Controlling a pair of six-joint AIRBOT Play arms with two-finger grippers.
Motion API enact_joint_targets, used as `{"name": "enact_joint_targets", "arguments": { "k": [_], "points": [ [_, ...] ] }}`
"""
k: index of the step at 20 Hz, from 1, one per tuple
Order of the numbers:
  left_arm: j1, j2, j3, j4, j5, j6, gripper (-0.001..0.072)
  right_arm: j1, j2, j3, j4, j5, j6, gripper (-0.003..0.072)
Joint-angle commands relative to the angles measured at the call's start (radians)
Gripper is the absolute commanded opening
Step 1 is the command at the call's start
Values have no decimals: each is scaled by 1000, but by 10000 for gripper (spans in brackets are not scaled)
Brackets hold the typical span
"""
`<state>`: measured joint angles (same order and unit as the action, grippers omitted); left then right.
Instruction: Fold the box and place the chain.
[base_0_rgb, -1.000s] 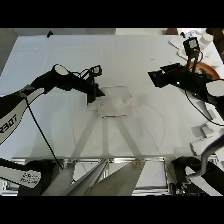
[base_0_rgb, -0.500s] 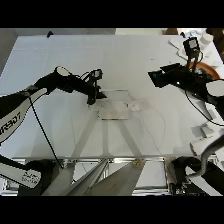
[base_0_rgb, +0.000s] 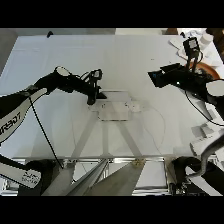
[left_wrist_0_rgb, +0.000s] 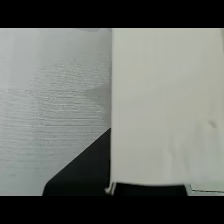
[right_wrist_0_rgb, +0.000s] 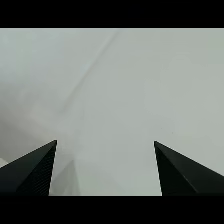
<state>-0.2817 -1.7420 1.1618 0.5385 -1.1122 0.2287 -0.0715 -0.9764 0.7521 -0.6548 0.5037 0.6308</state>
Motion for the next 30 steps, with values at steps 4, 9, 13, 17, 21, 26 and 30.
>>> {"name": "enact_joint_targets", "arguments": {
  "k": [4, 9, 13, 17, 21, 26, 30],
  "points": [
    [0, 35, 2, 77, 7, -28, 2, 1, -1, 1, 0, 0, 0, 642],
    [-1, 41, 2, 114, 24, -32, 2, 1, -1, 1, 0, 1, 0, 642],
    [0, 36, 2, 131, 51, -31, 3, 1, -1, 1, 0, 1, 0, 642],
    [0, 11, 2, 129, 50, -31, 3, 1, -1, 1, 0, 3, 0, 642],
    [0, 12, 2, 129, 50, -31, 6, 1, -1, 1, 0, 3, 0, 642],
    [0, 12, 2, 128, 50, -31, 12, 1, 4, 3, 5, 8, -3, 638],
    [0, 12, 2, 128, 50, -31, 12, 1, 77, 47, 3, 122, -53, 473]
  ]
}}
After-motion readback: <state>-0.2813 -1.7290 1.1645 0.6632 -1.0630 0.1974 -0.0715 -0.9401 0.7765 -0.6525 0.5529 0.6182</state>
